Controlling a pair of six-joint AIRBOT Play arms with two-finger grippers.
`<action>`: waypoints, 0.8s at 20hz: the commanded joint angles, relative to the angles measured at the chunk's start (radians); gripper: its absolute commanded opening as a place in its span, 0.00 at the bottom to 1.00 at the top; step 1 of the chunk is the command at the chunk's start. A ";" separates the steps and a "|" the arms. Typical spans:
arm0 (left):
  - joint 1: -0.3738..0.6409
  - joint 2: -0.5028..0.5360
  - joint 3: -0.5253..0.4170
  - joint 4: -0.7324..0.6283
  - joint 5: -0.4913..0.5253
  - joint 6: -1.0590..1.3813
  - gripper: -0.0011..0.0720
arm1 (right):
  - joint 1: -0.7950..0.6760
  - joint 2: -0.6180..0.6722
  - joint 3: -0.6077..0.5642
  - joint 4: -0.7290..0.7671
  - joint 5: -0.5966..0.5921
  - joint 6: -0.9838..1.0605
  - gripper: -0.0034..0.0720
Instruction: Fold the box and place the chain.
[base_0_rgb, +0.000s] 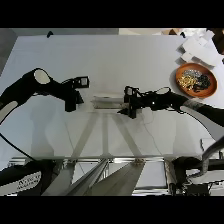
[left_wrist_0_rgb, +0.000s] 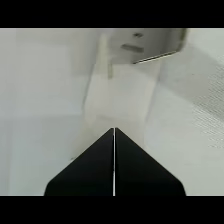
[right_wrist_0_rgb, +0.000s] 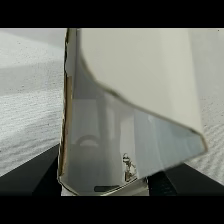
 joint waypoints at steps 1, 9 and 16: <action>0.002 0.019 -0.076 -0.115 -0.002 0.227 0.06 | 0.001 0.000 0.000 0.000 0.000 0.000 0.63; 0.049 -0.031 -0.105 -0.331 0.048 0.401 0.64 | 0.001 0.000 0.000 0.000 0.000 0.000 0.63; 0.074 -0.087 -0.105 -0.347 0.076 0.431 0.63 | 0.001 0.000 0.000 0.000 0.000 0.000 0.63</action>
